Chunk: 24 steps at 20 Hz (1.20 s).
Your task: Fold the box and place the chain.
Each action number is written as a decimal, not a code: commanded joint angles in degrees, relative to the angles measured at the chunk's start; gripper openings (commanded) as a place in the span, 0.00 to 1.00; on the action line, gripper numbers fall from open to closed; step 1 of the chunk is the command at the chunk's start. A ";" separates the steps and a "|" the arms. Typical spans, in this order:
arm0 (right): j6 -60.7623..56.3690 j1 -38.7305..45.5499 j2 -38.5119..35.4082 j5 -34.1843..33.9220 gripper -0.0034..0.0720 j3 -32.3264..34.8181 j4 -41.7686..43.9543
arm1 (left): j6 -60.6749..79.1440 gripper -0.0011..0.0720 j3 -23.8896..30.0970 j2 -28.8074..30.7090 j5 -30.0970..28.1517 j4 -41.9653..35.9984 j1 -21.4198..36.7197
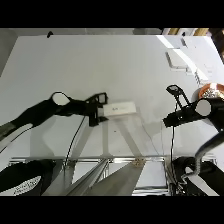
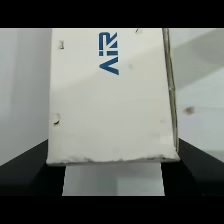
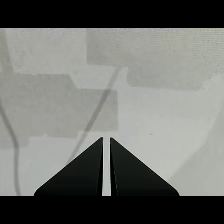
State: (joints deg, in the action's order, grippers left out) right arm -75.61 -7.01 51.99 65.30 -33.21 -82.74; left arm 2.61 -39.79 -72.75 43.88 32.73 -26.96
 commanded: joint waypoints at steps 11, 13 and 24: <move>0.00 0.04 0.04 0.04 0.13 0.02 0.02 | -48.87 0.39 -0.04 12.92 -6.54 21.90 47.32; 0.02 0.04 0.04 0.04 0.13 0.02 0.02 | -53.29 0.39 -0.02 10.58 -4.52 28.24 48.63; 0.02 0.04 0.04 0.04 0.13 0.02 0.02 | -64.61 0.97 -0.04 8.96 -1.42 35.45 48.13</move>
State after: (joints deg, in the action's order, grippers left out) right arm -75.59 -7.01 51.99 65.32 -33.21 -82.72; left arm -59.70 -39.79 -65.45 42.09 67.46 21.23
